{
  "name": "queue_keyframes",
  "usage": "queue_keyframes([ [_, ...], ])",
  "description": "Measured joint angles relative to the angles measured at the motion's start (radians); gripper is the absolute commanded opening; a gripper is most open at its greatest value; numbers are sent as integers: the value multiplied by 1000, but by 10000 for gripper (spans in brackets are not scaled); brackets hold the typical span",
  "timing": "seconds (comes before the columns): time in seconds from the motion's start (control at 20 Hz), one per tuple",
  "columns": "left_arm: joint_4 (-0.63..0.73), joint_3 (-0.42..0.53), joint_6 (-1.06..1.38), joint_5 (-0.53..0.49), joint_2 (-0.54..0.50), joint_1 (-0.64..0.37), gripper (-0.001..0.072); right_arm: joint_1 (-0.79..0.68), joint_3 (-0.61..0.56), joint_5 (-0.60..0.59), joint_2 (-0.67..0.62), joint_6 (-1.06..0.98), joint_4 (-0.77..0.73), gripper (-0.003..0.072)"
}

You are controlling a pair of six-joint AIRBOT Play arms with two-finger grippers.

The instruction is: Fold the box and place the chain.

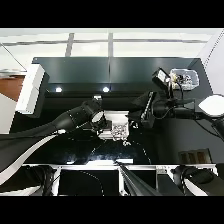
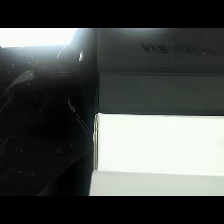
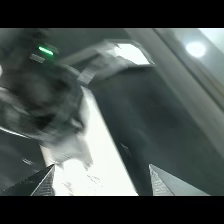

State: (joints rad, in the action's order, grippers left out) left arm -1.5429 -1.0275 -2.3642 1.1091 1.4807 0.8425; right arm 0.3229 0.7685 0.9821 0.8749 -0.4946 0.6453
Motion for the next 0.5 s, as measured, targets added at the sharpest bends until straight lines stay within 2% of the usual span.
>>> queue_keyframes([
  [0.25, 0, 0, 0, 0, 0, 0, 33, -89, -83, -51, 19, -2, 199, 693],
  [0.45, 0, 0, 0, 0, 0, 0, 33, -95, -237, -218, 55, 8, 266, 691],
  [0.5, 0, 0, 0, 0, 0, 0, 33, -86, -264, -268, 65, 10, 271, 619],
])
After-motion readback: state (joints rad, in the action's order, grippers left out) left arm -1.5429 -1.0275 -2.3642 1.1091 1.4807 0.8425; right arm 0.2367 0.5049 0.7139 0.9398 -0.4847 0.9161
